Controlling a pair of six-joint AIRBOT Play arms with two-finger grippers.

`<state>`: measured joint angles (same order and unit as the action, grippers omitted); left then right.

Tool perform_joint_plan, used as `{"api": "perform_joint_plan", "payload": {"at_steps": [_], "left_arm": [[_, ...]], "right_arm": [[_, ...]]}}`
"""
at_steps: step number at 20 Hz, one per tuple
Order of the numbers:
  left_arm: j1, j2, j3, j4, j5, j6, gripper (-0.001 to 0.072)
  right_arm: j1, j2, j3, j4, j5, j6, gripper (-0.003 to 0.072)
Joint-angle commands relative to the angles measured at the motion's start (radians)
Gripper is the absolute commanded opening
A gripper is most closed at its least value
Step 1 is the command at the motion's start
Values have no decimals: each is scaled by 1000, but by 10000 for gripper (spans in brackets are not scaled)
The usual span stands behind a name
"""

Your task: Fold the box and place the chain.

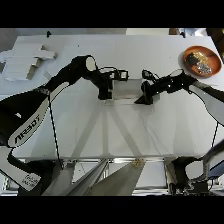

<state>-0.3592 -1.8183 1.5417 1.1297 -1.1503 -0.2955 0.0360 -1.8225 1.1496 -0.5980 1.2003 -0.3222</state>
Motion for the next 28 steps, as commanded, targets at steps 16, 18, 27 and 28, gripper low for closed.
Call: {"api": "perform_joint_plan", "payload": {"at_steps": [16, 18, 27, 28], "left_arm": [[0, -1, 0, -7, -96, -17, 554], [0, -1, 0, 8, -87, -21, 566], [14, 0, 0, -35, -143, -158, 560], [14, 0, 0, -60, -143, -158, 559]], "right_arm": [[0, 0, 1, 0, 0, 1, 596], [0, 0, 1, 0, 0, 0, 596], [0, 0, 1, 0, 0, 0, 596], [0, 0, 1, 0, 0, 1, 596]]}}
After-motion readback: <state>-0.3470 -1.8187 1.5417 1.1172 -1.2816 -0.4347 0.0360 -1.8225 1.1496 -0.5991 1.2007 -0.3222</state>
